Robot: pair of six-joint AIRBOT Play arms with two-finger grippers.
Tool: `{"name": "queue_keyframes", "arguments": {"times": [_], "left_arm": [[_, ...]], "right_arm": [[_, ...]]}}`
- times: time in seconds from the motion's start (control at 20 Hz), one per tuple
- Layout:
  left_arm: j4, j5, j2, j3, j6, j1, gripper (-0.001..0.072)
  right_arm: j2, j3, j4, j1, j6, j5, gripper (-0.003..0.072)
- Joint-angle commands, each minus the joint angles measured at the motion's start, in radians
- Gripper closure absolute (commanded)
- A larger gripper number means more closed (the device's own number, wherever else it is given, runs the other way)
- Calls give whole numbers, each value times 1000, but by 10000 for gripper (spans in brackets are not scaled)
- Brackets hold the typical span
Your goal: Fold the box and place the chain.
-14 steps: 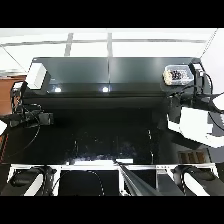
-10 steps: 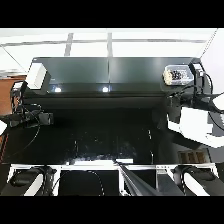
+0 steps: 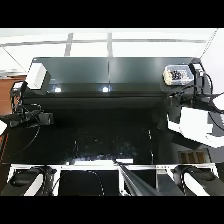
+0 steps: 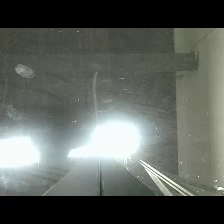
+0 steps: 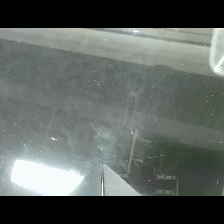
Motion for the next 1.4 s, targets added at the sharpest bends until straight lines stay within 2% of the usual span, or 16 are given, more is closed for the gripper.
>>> {"name": "queue_keyframes", "arguments": {"times": [0.0,0.15,0.3,0.4,0.45,0.5,0.55,0.6,0.65,0.8,0.85,0.9,1.0,1.15,1.2,1.35], "left_arm": [[0,0,1,0,0,0,683],[0,3,1,0,0,0,683],[0,141,-7,-4,0,0,683],[-29,183,-13,-4,0,0,683],[-47,198,-14,-5,0,-1,682],[-51,225,-21,-5,1,-1,681],[-51,243,-34,-4,0,-1,616],[-49,236,-52,-4,0,-1,281],[-51,213,-76,-4,-2,-1,6],[-68,126,-145,-4,0,-1,3],[-73,119,-164,-4,0,-1,3],[-82,119,-177,-4,0,-1,2],[-101,127,-190,-4,0,-1,3],[-117,134,-190,-4,-5,0,2],[-128,130,-190,-4,-25,0,3],[-138,118,-190,-4,-37,0,2]], "right_arm": [[0,0,10,1,0,-18,670],[0,0,122,1,0,-165,671],[0,0,230,1,0,-267,671],[-1,-1,224,1,1,-303,668],[-1,-1,217,1,1,-319,489],[-1,0,217,1,0,-301,56],[-1,4,189,1,-21,-237,-34],[-1,23,81,-7,-18,-132,-34],[-1,39,-50,-25,51,-45,-34],[-1,62,-616,-199,481,130,-33],[-5,62,-724,-308,523,180,-32],[-16,62,-752,-438,519,219,-32],[-46,63,-708,-687,515,261,-32],[-101,63,-462,-995,330,262,-32],[-127,63,-407,-1049,290,253,-32],[-240,84,-451,-1079,254,275,-31]]}}
